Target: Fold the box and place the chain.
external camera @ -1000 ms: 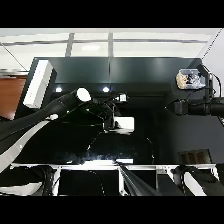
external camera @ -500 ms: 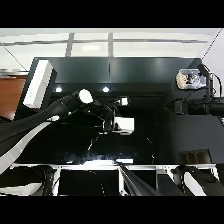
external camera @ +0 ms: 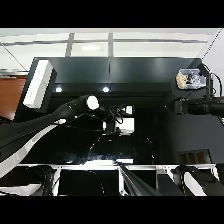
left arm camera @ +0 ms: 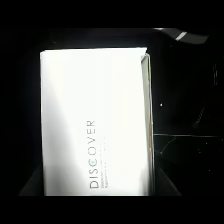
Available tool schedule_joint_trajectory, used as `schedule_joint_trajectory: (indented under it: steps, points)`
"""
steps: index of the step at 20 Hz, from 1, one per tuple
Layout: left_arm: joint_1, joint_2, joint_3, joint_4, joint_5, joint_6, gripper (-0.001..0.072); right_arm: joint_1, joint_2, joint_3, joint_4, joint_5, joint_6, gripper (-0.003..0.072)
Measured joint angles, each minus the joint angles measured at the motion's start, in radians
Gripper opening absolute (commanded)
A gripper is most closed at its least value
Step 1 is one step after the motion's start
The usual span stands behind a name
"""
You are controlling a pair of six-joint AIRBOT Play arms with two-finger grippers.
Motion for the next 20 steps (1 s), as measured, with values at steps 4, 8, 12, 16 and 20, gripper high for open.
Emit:
schedule_joint_trajectory:
  steps: [4, 8, 12, 16, 20]
  points:
    - [0.010, 0.000, 0.005, 0.015, -0.038, -0.019, 0.0291, 0.000, 0.000, 0.000, 0.000, -0.005, 0.000, 0.0013]
    - [0.070, 0.053, 0.005, 0.083, -0.085, -0.176, 0.0291, 0.000, 0.000, 0.000, 0.000, -0.003, 0.000, 0.0013]
    - [0.206, 0.148, 0.004, 0.207, -0.184, -0.409, 0.0291, 0.000, 0.000, 0.000, 0.000, -0.003, 0.000, 0.0013]
    - [0.420, 0.233, -0.015, 0.331, -0.330, -0.676, 0.0291, 0.000, 0.000, 0.000, 0.000, -0.004, -0.002, 0.0013]
    - [0.674, 0.315, -0.093, 0.390, -0.422, -0.852, 0.0291, 0.000, 0.000, 0.000, -0.003, -0.006, -0.006, 0.0013]
